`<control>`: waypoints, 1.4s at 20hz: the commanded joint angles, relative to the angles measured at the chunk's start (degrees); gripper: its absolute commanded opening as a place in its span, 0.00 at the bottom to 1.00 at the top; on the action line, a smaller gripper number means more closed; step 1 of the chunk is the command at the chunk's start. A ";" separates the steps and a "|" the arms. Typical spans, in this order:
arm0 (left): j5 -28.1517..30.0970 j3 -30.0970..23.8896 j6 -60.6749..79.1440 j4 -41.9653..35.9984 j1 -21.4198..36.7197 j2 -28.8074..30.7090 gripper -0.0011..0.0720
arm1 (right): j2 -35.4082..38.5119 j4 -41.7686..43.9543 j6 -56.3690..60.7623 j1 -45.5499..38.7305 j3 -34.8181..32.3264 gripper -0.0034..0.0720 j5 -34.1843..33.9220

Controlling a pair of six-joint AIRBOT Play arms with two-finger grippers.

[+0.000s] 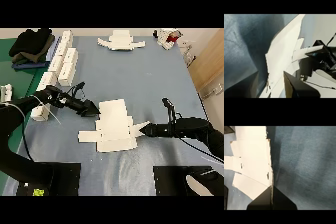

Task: Fold the box.

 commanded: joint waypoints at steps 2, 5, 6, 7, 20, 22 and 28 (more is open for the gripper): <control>-3.08 5.77 2.82 -1.49 -3.50 -7.13 0.65 | 0.20 -0.04 0.57 0.33 -0.11 0.05 0.42; -7.17 8.50 4.74 -1.38 -4.00 -8.52 0.47 | 0.20 -0.13 0.55 0.33 -0.11 0.05 0.44; -8.57 8.90 6.54 -1.31 -3.98 -8.55 0.31 | 0.20 -0.15 0.55 0.33 -0.11 0.05 0.44; -9.77 9.25 7.74 -1.29 -3.98 -8.52 0.31 | 0.20 -0.17 0.55 0.33 -0.11 0.05 0.44; -9.90 9.73 13.51 -0.26 -6.93 -8.55 0.31 | 0.20 -0.22 0.55 0.33 -0.11 0.05 0.48; -9.94 10.05 13.44 0.68 -6.95 -8.55 0.31 | 0.20 -0.39 0.55 0.33 -0.11 0.05 0.48; -10.67 12.63 13.29 0.70 -6.82 -8.55 0.31 | 0.20 -0.63 0.55 0.33 -0.11 0.05 0.48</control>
